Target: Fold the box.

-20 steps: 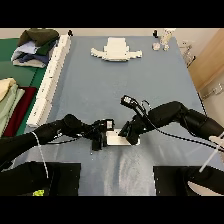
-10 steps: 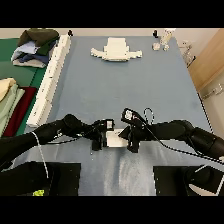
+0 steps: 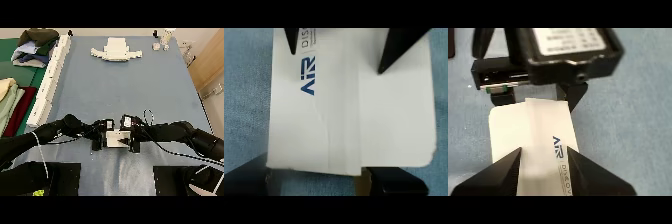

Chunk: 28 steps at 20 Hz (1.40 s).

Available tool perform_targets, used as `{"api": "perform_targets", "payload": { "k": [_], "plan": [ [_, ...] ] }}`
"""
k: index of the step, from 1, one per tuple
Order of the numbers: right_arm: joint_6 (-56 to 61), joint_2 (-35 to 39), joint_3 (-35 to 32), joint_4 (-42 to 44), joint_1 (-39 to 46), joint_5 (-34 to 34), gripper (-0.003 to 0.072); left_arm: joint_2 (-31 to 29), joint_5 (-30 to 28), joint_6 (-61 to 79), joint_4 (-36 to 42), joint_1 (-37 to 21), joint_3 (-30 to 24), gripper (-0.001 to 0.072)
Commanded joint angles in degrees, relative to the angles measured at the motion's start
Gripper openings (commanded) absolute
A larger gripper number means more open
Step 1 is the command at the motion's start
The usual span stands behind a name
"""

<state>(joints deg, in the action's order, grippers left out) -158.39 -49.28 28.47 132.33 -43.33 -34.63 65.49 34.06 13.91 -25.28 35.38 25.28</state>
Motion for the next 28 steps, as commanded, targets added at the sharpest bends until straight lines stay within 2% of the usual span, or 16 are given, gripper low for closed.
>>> {"api": "perform_targets", "payload": {
  "k": [1,2,3,4,12,21,22,24,28],
  "plan": [
    [-3.72,-0.13,0.35,-0.79,-0.02,-1.62,0.0458,0.04,-0.02,0.02,0.00,-0.02,0.02,0.0421],
    [-4.04,-0.50,0.35,-1.62,-0.04,-1.97,0.0494,0.04,-0.02,0.02,0.00,-0.02,0.02,0.0422],
    [-5.27,-1.01,0.35,-1.99,-0.02,-2.10,0.0573,0.04,-0.02,0.02,0.00,-0.02,0.02,0.0421],
    [-6.73,-1.57,0.37,-2.32,-0.02,-1.97,0.0586,0.04,-0.02,0.02,0.00,-0.02,0.02,0.0422],
    [-8.66,-3.17,0.37,-5.49,-0.02,1.68,0.0586,0.04,-0.02,0.02,-0.02,-0.02,0.02,0.0421],
    [-8.63,0.74,0.39,-5.53,-0.02,2.89,0.0585,0.04,-0.02,0.02,-0.02,-0.02,0.02,0.0421],
    [-8.63,0.76,0.39,-5.53,-0.02,3.76,0.0581,0.04,-0.04,0.02,0.00,-0.02,0.02,0.0421],
    [-8.66,0.76,0.39,-5.79,-0.02,5.55,0.0501,0.04,-0.02,0.02,0.00,-0.02,0.02,0.0421],
    [-8.63,0.66,0.39,-6.43,-0.02,7.80,0.0501,0.04,-0.02,0.02,0.00,-0.02,0.02,0.0421]
  ]
}}
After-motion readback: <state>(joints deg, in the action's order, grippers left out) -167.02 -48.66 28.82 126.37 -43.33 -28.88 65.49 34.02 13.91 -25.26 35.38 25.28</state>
